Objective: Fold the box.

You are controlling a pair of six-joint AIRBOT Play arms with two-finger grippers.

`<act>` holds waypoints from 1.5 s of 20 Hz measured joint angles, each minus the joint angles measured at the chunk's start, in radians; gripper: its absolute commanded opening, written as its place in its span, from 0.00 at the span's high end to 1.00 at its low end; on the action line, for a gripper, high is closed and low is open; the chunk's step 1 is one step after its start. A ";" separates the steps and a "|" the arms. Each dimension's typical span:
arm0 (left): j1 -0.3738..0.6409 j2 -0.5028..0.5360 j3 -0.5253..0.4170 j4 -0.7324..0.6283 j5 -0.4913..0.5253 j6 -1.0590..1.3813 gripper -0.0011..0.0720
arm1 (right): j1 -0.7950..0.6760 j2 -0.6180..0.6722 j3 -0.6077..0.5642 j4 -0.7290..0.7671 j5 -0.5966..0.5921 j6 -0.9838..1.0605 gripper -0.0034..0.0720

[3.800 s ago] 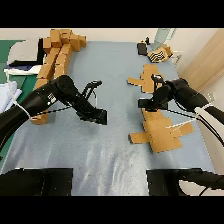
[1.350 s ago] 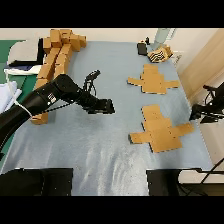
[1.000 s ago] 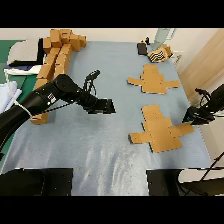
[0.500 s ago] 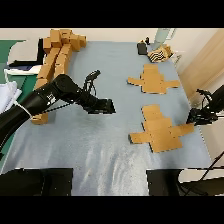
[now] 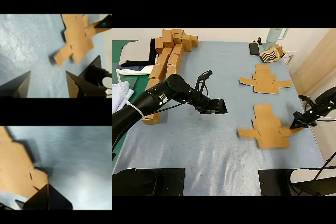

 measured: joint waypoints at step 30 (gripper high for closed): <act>0.235 0.002 0.102 0.037 -0.330 0.054 0.05 | 0.830 0.407 -0.540 0.473 0.605 -0.032 0.95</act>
